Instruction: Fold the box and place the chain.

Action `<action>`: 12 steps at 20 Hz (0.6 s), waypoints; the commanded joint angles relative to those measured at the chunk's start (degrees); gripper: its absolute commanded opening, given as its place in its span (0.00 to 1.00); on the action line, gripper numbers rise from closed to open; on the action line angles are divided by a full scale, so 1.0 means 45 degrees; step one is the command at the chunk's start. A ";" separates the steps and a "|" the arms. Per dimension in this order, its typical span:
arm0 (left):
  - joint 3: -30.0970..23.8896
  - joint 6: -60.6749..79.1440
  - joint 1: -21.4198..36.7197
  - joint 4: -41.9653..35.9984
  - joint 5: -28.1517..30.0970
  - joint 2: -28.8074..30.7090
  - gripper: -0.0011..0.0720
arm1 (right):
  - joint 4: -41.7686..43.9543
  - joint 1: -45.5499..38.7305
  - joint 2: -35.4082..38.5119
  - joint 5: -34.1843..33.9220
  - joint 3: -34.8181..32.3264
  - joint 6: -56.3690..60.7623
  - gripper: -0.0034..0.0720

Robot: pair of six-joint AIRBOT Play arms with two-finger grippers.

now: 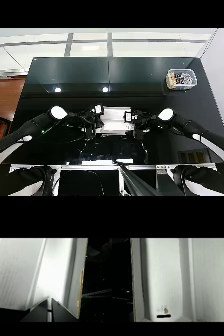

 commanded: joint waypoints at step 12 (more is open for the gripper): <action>0.0024 0.0097 0.0015 0.0228 -0.0413 0.0039 0.18 | 0.0005 0.0010 -0.0005 0.0015 -0.0010 0.0015 0.28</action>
